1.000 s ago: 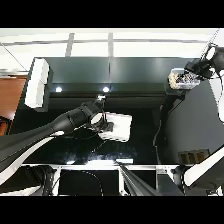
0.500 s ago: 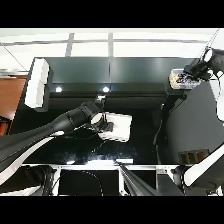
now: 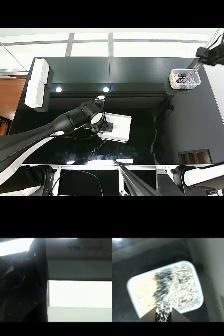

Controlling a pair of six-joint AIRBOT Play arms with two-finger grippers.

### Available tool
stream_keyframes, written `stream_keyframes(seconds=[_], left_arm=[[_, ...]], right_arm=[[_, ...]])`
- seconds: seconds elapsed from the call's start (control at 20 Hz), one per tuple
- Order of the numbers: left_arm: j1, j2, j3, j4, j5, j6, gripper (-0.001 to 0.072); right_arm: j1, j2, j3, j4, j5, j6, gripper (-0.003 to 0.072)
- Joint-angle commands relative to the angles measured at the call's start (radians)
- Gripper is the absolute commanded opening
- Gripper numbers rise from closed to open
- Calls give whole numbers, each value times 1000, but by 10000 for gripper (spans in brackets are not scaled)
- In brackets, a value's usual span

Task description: Fold the box and place the chain.

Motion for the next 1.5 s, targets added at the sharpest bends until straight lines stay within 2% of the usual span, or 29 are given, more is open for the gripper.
stream_keyframes(seconds=[0.0,0.15,0.45,0.6,0.75,1.0,1.2,1.3,1.45], left_arm=[[1,-1,-1,0,-6,0,26],[1,-1,-1,1,-6,0,26],[1,-1,-1,0,-3,0,26],[1,-1,-1,0,-3,0,26],[1,-1,-1,1,-3,0,26],[1,-1,-1,1,-3,0,26],[1,-1,-1,1,-3,0,26],[1,-1,-1,1,-2,0,26],[1,-1,-1,0,-2,0,26]], right_arm=[[6,181,0,85,54,-83,7],[6,341,-8,182,67,-98,6],[7,655,-172,341,83,-133,5],[7,765,-218,422,83,-132,5],[7,809,-218,547,131,-133,5],[85,817,-218,738,311,-131,5],[165,824,-218,695,463,-125,5],[233,823,-219,644,471,-116,4],[301,823,-243,644,471,-105,4]])
